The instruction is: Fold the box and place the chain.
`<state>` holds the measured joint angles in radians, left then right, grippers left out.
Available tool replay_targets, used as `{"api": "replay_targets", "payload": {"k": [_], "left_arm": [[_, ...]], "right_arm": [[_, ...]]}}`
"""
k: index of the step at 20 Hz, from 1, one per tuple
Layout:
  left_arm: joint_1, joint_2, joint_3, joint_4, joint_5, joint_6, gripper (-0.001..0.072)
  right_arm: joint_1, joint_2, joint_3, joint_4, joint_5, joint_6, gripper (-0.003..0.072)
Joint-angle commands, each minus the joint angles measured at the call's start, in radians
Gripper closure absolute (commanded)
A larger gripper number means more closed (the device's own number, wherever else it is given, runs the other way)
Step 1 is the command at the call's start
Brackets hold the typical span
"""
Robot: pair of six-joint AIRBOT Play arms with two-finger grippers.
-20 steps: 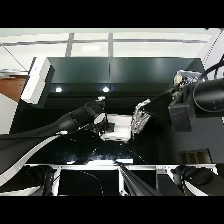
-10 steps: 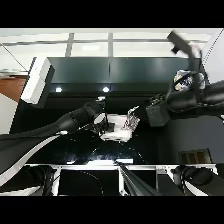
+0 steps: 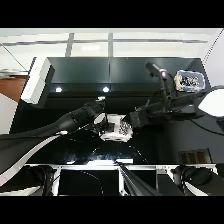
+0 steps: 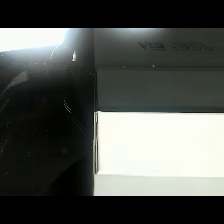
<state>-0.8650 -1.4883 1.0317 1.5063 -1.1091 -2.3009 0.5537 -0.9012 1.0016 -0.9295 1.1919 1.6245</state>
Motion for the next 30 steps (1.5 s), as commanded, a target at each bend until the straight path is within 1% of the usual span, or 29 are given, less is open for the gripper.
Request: {"api": "replay_targets", "payload": {"k": [1,2,3,4,7,9,10,11,14,17,18,19,22,24,25,27,30], "left_arm": [[0.000,0.000,0.000,0.000,0.000,0.000,0.0677],[0.000,0.000,0.000,0.000,0.000,0.000,0.0677],[0.000,0.000,0.000,0.000,0.000,0.000,0.0677],[0.000,0.000,0.000,0.000,0.000,0.000,0.0677],[0.000,0.000,0.000,0.000,0.000,0.000,0.0677],[0.000,0.000,0.000,0.000,0.000,0.000,0.0678],[0.000,0.000,0.000,0.000,0.000,0.000,0.0677],[0.000,0.000,0.000,0.000,0.000,0.000,0.0677],[0.000,0.000,0.000,0.001,0.001,0.000,0.0677],[0.000,0.000,0.000,0.000,0.001,0.000,0.0677],[0.000,0.000,0.000,0.000,0.001,0.000,0.0677],[0.000,0.000,0.000,0.000,0.001,0.000,0.0677],[0.000,0.000,0.000,0.000,0.000,0.000,0.0677],[0.000,0.000,0.000,0.000,0.001,0.000,0.0677],[0.000,0.000,0.000,0.000,0.001,0.000,0.0677],[0.000,0.000,0.000,0.000,0.001,0.000,0.0677],[0.000,0.000,0.000,0.000,0.000,0.000,0.0677]], "right_arm": [[0.020,-0.014,-0.082,0.002,-0.078,0.000,0.0612],[0.019,-0.014,-0.099,-0.002,-0.082,0.000,0.0339],[0.019,-0.014,-0.102,-0.032,-0.071,-0.001,0.0133],[0.008,-0.010,-0.102,-0.055,-0.054,-0.002,0.0105],[-0.105,0.036,-0.102,-0.129,0.023,-0.091,0.0108],[-0.198,0.082,-0.106,-0.256,0.063,-0.141,0.0109],[-0.242,0.103,-0.123,-0.304,0.059,-0.175,0.0109],[-0.278,0.122,-0.153,-0.323,0.040,-0.224,0.0108],[-0.332,0.142,-0.288,-0.320,-0.072,-0.373,0.0108],[-0.328,0.142,-0.409,-0.285,-0.185,-0.513,0.0107],[-0.328,0.142,-0.445,-0.283,-0.215,-0.579,0.0068],[-0.328,0.142,-0.472,-0.283,-0.238,-0.644,-0.0027],[-0.328,0.142,-0.504,-0.283,-0.264,-0.813,-0.0028],[-0.328,0.137,-0.504,-0.251,-0.313,-0.937,-0.0026],[-0.328,0.124,-0.504,-0.212,-0.317,-1.049,-0.0026],[-0.328,0.074,-0.505,-0.115,-0.288,-1.269,-0.0026],[-0.328,-0.015,-0.504,0.017,-0.272,-1.505,-0.0025]]}}
